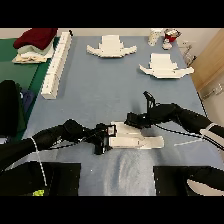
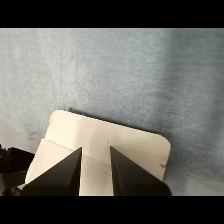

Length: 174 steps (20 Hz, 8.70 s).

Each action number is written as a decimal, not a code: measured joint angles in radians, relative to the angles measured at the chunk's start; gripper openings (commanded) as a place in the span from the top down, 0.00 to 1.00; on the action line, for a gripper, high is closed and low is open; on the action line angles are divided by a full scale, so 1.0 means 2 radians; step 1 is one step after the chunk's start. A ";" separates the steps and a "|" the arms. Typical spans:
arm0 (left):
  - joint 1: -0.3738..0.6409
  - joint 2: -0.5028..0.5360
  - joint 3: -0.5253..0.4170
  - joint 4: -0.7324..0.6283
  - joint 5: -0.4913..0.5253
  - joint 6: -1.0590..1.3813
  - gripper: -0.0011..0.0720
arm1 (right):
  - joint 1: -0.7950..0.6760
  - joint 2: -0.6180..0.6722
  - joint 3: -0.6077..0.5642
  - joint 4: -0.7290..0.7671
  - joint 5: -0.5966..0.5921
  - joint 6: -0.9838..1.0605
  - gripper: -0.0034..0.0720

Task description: Fold the box.

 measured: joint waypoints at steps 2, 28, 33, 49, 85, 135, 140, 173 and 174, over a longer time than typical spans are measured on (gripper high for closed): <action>0.000 0.000 0.000 0.000 0.000 0.000 0.38 | 0.000 -0.001 0.000 0.000 -0.003 0.000 0.61; 0.000 0.000 0.000 0.000 0.000 0.001 0.38 | -0.001 0.205 -0.065 -0.200 -0.195 -0.514 0.17; 0.000 0.000 0.000 0.000 0.000 0.001 0.38 | 0.000 0.179 -0.074 -0.186 -0.165 -0.580 0.55; 0.000 0.000 0.000 0.000 0.000 0.000 0.38 | 0.006 0.142 -0.076 -0.092 -0.125 -0.650 0.08; 0.000 0.000 0.000 0.000 0.000 0.001 0.38 | -0.332 0.097 -0.117 -0.055 -0.292 -0.093 0.95; 0.000 0.000 0.000 0.000 0.000 0.001 0.38 | 0.167 0.104 0.015 -0.350 -0.199 0.341 0.48; 0.000 0.000 0.000 0.000 0.000 0.001 0.38 | 0.232 0.012 0.078 -0.422 -0.245 0.440 0.52; 0.000 0.000 0.000 0.000 0.000 0.001 0.38 | 0.199 0.129 0.126 -0.527 -0.404 0.470 0.95; 0.000 0.000 0.000 0.000 0.000 0.001 0.38 | 0.175 0.132 0.119 -0.530 -0.407 0.453 0.95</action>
